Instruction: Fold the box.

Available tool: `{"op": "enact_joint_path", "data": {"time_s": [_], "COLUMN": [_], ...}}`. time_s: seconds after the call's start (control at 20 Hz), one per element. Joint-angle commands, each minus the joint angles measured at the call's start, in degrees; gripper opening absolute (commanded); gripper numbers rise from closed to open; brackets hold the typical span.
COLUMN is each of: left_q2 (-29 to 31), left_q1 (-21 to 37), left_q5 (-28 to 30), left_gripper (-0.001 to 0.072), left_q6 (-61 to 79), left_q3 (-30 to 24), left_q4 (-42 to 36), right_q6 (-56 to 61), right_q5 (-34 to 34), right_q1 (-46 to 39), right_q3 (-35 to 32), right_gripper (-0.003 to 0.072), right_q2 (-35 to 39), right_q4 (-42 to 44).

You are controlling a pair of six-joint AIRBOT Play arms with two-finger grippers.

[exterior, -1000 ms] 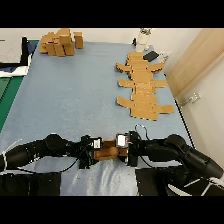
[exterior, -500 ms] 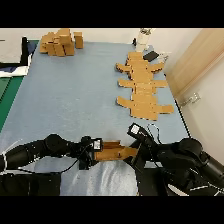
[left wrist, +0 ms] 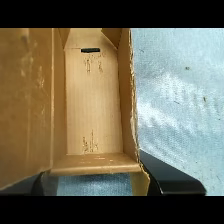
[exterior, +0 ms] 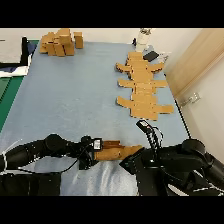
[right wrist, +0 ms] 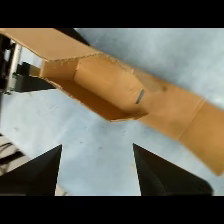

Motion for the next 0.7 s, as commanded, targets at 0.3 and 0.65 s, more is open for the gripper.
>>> {"op": "enact_joint_path", "data": {"time_s": [0.3, 0.65], "left_q2": [0.0, 0.0], "left_q1": [0.0, 0.0], "left_q5": [0.0, 0.0], "left_gripper": [0.0587, 0.0587], "left_q6": [0.0, 0.0], "left_q3": [0.0, 0.0], "left_q4": [0.0, 0.0], "right_q6": [7.2, 7.1], "right_q5": [-2.4, -4.7], "right_q1": [0.1, 0.1], "right_q3": [0.1, 0.1], "right_gripper": [0.0702, 0.0702], "right_q2": [0.1, 0.1], "right_q4": [5.5, 5.5]}}
